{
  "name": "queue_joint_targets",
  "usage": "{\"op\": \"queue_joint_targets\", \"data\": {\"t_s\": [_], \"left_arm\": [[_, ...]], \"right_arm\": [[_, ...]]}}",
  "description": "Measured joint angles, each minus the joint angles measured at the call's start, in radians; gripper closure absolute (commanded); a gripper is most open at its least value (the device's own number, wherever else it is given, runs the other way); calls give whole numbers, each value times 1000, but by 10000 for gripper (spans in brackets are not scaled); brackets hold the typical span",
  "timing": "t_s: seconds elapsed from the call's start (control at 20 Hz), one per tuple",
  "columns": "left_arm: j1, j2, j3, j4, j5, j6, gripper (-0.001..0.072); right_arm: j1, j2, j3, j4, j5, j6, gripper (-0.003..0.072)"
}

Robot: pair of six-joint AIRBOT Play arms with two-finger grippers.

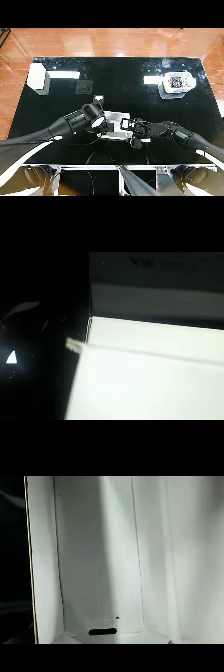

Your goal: Fold the box and place the chain.

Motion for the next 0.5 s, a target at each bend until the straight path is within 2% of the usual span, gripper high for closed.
{"op": "queue_joint_targets", "data": {"t_s": [0.1,0.5], "left_arm": [[0,-7,3,3,2,-2,351],[0,-21,5,7,7,-3,342]], "right_arm": [[0,0,0,0,0,0,554],[0,0,0,0,0,0,554]]}}
